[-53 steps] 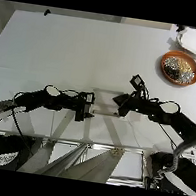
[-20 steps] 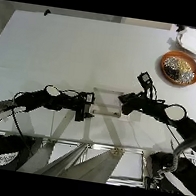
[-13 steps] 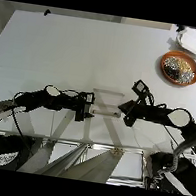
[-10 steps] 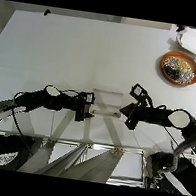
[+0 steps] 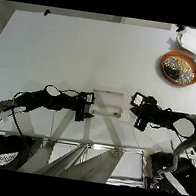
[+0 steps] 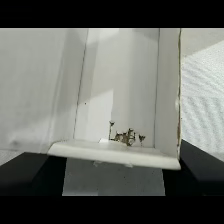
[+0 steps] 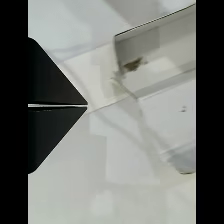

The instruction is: Fold the box and place the chain.

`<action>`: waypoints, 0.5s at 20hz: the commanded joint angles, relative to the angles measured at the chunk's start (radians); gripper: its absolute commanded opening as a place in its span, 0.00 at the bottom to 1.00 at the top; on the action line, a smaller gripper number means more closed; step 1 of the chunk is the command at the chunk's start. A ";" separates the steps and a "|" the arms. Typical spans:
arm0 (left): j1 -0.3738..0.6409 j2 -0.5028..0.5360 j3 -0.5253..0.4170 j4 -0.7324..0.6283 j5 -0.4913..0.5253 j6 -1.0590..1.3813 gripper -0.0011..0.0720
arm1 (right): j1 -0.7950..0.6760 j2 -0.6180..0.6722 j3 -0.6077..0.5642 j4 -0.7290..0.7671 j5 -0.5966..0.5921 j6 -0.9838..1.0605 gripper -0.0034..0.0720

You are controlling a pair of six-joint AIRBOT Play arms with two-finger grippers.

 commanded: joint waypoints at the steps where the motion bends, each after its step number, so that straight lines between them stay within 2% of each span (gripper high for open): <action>1: 0.001 0.001 0.000 0.000 0.000 0.000 0.03 | 0.001 0.003 0.001 -0.130 0.020 -0.079 0.13; 3: 0.001 0.001 0.000 0.000 0.000 0.000 0.03 | 0.001 -0.040 0.001 -0.124 0.019 -0.265 0.48; 6: 0.001 0.001 0.000 0.000 0.000 0.000 0.03 | 0.001 -0.138 0.001 -0.038 -0.007 -0.429 0.49; 10: 0.001 0.001 0.000 0.000 0.000 0.000 0.03 | 0.001 -0.285 0.001 0.140 -0.109 -0.565 0.49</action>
